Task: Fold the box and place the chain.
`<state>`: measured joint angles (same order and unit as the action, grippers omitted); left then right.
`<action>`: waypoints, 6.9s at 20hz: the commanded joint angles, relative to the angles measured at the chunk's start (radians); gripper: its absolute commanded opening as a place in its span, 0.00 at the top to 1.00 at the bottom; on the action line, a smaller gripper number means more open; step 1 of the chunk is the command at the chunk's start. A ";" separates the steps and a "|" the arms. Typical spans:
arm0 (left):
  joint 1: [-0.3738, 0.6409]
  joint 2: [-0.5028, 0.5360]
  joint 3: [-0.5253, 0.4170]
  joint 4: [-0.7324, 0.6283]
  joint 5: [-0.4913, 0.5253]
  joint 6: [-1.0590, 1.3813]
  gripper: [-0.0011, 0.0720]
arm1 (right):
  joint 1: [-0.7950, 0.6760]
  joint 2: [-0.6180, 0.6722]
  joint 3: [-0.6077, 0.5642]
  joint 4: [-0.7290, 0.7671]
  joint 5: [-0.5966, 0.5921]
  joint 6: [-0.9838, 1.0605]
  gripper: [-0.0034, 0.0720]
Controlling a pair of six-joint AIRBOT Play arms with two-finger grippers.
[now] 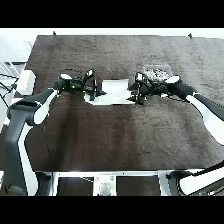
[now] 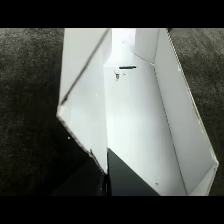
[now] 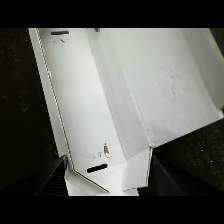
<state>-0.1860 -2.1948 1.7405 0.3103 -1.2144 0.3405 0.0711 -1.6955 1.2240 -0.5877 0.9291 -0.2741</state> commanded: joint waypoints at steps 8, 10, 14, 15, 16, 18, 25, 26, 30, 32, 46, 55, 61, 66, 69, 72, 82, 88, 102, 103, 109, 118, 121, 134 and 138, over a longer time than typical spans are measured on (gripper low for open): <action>0.000 0.000 0.000 0.000 0.001 0.000 0.96 | -0.006 -0.095 0.098 -0.027 0.096 0.011 0.14; 0.000 0.000 0.000 0.000 0.000 0.000 0.96 | -0.005 -0.110 0.114 -0.027 0.125 0.008 0.14; 0.000 0.000 0.000 0.000 0.000 0.000 0.96 | -0.002 -0.134 0.142 -0.026 0.175 0.003 0.14; 0.000 0.000 0.000 0.000 0.000 0.000 0.96 | -0.002 -0.140 0.145 -0.026 0.190 0.002 0.14; 0.000 0.000 0.000 0.000 0.001 0.000 0.96 | -0.002 -0.144 0.146 -0.026 0.197 0.001 0.14; 0.000 0.000 0.000 0.000 0.001 0.000 0.96 | -0.002 -0.155 0.147 -0.026 0.199 -0.014 0.14; 0.000 0.000 0.000 0.000 0.001 0.000 0.96 | -0.002 -0.211 0.189 0.015 0.235 -0.051 0.14; 0.000 0.000 0.000 0.000 0.002 0.000 0.96 | 0.002 -0.222 0.204 0.022 0.249 -0.051 0.14; 0.000 0.000 0.000 0.000 0.001 0.000 0.96 | 0.006 -0.255 0.235 0.028 0.261 -0.052 0.14; 0.000 0.000 0.000 0.000 0.001 0.000 0.96 | 0.006 -0.267 0.235 0.030 0.262 -0.052 0.14; 0.000 0.000 0.000 0.000 0.001 0.000 0.96 | -0.004 -0.315 0.261 0.047 0.282 -0.064 0.14; 0.000 0.000 0.000 0.000 0.001 0.000 0.96 | -0.006 -0.325 0.279 0.021 0.299 -0.060 0.14; 0.000 0.000 0.000 0.000 0.001 0.000 0.96 | -0.006 -0.329 0.281 0.021 0.299 -0.060 0.22; 0.000 0.000 0.000 0.000 0.001 0.000 0.96 | -0.006 -0.329 0.280 0.022 0.299 -0.060 0.22; 0.000 0.000 0.000 0.000 0.001 0.000 0.96 | -0.006 -0.329 0.280 0.022 0.299 -0.060 0.22; 0.000 0.000 0.000 0.000 0.002 0.000 0.96 | -0.006 -0.329 0.280 0.022 0.299 -0.060 0.22; 0.000 0.000 0.001 -0.005 0.001 0.000 0.96 | -0.005 -0.329 0.280 0.022 0.299 -0.060 0.22; 0.000 0.000 0.003 -0.011 0.000 0.000 0.96 | -0.005 -0.329 0.280 0.022 0.299 -0.060 0.22; 0.000 0.000 0.003 -0.033 -0.029 -0.098 0.96 | -0.005 -0.329 0.280 0.022 0.299 -0.060 0.22; 0.000 0.000 0.003 -0.034 -0.027 -0.097 0.96 | -0.005 -0.329 0.280 0.022 0.299 -0.060 0.22; 0.000 0.001 0.003 -0.034 -0.025 -0.096 0.42 | -0.005 -0.329 0.280 0.022 0.299 -0.060 0.22; 0.026 0.055 0.005 -0.011 -0.077 -0.097 0.42 | -0.005 -0.329 0.280 0.022 0.299 -0.060 0.22; 0.039 0.095 0.005 0.031 -0.076 -0.098 0.42 | -0.005 -0.329 0.280 0.022 0.299 -0.060 0.22; 0.113 0.156 0.052 0.056 -0.335 -0.284 0.97 | -0.005 -0.329 0.280 0.022 0.299 -0.060 0.22; 0.015 0.217 0.049 0.133 -0.198 -0.311 0.97 | -0.005 -0.329 0.280 0.022 0.299 -0.060 0.22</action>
<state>-0.1173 -2.0136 1.7874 0.3962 -1.4815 0.0639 0.0650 -2.0239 1.5040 -0.5659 1.2282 -0.3344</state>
